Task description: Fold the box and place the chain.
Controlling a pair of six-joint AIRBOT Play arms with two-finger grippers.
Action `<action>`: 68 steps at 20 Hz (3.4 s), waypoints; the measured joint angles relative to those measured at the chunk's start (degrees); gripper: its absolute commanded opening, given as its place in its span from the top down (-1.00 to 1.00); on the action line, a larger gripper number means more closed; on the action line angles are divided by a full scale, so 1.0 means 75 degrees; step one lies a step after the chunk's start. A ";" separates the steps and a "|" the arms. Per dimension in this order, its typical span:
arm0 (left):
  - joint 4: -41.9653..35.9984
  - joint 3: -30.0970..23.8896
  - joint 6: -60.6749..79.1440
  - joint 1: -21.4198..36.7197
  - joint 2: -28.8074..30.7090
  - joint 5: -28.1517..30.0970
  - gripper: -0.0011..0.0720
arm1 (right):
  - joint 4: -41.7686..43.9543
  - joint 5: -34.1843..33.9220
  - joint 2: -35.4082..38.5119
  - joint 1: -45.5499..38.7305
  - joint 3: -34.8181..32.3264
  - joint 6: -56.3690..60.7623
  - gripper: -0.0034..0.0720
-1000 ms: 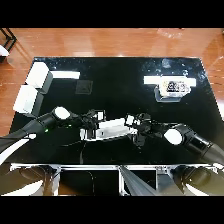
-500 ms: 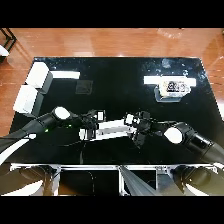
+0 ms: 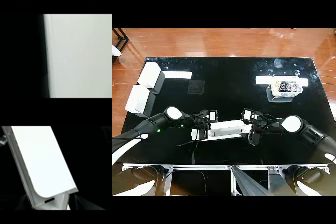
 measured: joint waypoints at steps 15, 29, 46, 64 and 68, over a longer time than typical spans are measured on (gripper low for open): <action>0.0178 0.0114 -0.0248 -0.0003 -0.0003 -0.0067 0.92 | 0.1562 0.0321 -0.1466 -0.0201 0.0006 -0.2946 -0.94; 0.1032 0.0376 -0.0836 -0.0003 -0.0093 -0.0361 0.92 | 0.1574 0.0070 -0.1749 -0.0201 -0.0003 -0.2993 -0.94; 0.1058 0.0391 -0.0839 -0.0003 -0.0093 -0.0361 0.92 | 0.1574 0.0038 -0.1751 -0.0201 -0.0003 -0.2981 -0.51; 0.1055 0.0530 -0.0848 -0.0003 -0.0087 -0.0338 -0.25 | 0.1504 -0.0154 -0.1751 -0.0122 -0.0003 -0.2777 -0.50; 0.1011 0.0542 -0.1195 0.0009 0.0003 -0.0318 -0.63 | 0.1498 -0.0146 -0.1751 -0.0114 -0.0003 -0.2739 -0.03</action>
